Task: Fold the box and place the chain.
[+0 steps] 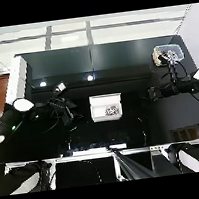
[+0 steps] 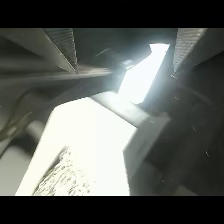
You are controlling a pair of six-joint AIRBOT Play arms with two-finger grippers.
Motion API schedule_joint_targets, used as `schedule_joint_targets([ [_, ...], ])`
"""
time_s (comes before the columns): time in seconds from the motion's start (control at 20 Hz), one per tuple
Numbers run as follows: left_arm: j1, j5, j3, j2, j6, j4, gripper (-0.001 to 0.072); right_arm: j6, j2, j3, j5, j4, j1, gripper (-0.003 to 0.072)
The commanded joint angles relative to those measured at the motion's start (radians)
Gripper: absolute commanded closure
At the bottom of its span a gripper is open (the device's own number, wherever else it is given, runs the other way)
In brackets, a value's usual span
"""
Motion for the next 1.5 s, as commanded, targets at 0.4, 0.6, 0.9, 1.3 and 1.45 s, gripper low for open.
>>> schedule_joint_targets([
  [0.4,-0.161,-0.035,0.12,-0.257,0.391,-0.042,-0.0008,-0.015,0.001,0.0,-0.063,0.016,-0.001,0.0311],
  [0.6,-0.214,0.005,0.145,-0.29,0.387,-0.026,-0.0007,-0.02,0.001,0.0,-0.061,0.016,-0.001,0.0312],
  [0.9,-0.217,0.024,0.159,-0.3,0.378,-0.029,-0.0007,-0.023,0.001,0.0,-0.061,0.017,-0.001,0.0311],
  [1.3,-0.223,0.035,0.201,-0.332,0.369,-0.032,-0.0005,-0.023,0.001,0.0,-0.054,0.021,-0.001,0.0312],
  [1.45,-0.222,0.05,0.201,-0.332,0.358,-0.039,-0.0005,-0.023,0.001,0.0,-0.053,0.021,-0.001,0.0311],
])
